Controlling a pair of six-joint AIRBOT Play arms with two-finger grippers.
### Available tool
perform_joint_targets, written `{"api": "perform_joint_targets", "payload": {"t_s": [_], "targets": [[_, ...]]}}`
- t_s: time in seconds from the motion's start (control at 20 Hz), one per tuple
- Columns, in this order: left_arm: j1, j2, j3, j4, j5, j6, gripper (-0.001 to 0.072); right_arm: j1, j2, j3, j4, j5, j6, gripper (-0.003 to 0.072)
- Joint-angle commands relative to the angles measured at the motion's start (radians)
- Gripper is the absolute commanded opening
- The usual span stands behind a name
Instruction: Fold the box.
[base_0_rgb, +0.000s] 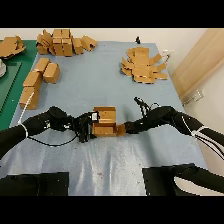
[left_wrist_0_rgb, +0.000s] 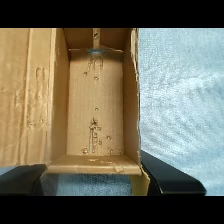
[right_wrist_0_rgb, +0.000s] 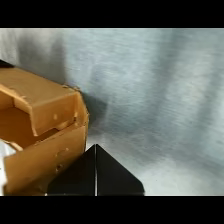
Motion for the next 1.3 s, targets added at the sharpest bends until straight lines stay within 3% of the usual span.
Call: {"api": "perform_joint_targets", "payload": {"t_s": [0.0,0.15,0.45,0.5,0.6,0.85,0.9,0.95,1.0,1.15,1.25], "targets": [[0.0,0.001,0.001,0.0,0.0,0.0,0.0591,0.028,0.04,0.014,0.018,0.006,0.002,0.0005],[0.0,0.001,0.001,0.0,0.0,0.0,0.0591,0.029,0.1,0.018,-0.003,0.012,0.052,0.0005],[0.0,0.001,0.001,0.0,0.0,0.0,0.0591,0.105,0.092,0.018,0.013,0.058,0.078,0.0006],[0.0,0.001,0.001,0.0,0.0,0.0,0.0591,0.113,0.09,0.018,0.013,0.069,0.085,0.0026],[0.0,0.001,0.001,0.0,0.0,0.0,0.0591,0.117,0.089,0.018,0.013,0.076,0.106,0.0243],[0.0,0.001,0.001,0.0,0.0,0.0,0.0591,0.117,0.089,0.018,0.014,0.082,0.108,0.0243],[0.0,0.001,0.001,0.0,0.0,0.0,0.0591,0.117,0.089,0.018,0.014,0.082,0.111,0.0275],[0.0,0.001,0.001,0.0,0.0,0.0,0.0591,0.119,0.089,0.018,0.014,0.083,0.111,0.0414],[0.0,0.001,0.001,0.0,0.0,0.0,0.0591,0.127,0.088,0.018,0.013,0.087,0.111,0.0477],[0.0,0.001,0.001,0.0,0.0,0.0,0.0592,0.187,0.064,0.032,-0.009,0.155,0.138,0.0476],[0.0,0.001,0.001,0.0,0.0,0.0,0.0591,0.233,0.014,0.082,-0.11,0.153,0.251,0.0472]]}}
